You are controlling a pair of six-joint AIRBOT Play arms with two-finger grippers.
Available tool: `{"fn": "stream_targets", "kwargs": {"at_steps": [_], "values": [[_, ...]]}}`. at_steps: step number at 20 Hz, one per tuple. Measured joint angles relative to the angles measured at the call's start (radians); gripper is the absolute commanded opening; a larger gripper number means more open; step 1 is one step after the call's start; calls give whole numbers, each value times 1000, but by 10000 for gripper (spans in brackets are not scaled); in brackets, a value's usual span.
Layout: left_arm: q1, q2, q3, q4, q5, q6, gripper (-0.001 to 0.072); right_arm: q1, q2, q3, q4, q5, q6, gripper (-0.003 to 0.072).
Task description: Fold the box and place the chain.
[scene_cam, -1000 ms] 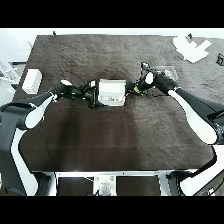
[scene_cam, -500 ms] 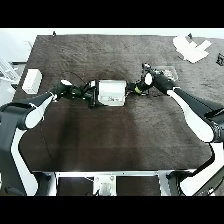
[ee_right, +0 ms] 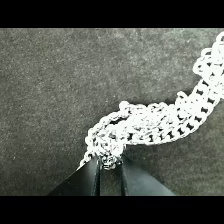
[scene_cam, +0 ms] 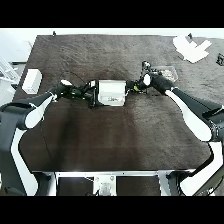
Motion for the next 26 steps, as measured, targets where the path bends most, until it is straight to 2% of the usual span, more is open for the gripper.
{"fn": "stream_targets", "kwargs": {"at_steps": [4,8,17,21,26], "values": [[0,0,0,0,1,2,411,21,76,1,-27,-3,-2,6],[0,0,0,0,1,1,411,49,217,1,-86,-2,-2,5],[0,0,0,0,0,1,411,197,501,1,-249,92,-4,6],[0,0,0,0,0,1,411,278,566,1,-282,113,-21,6],[0,0,0,0,0,1,411,351,588,-25,-292,119,-41,6]]}}
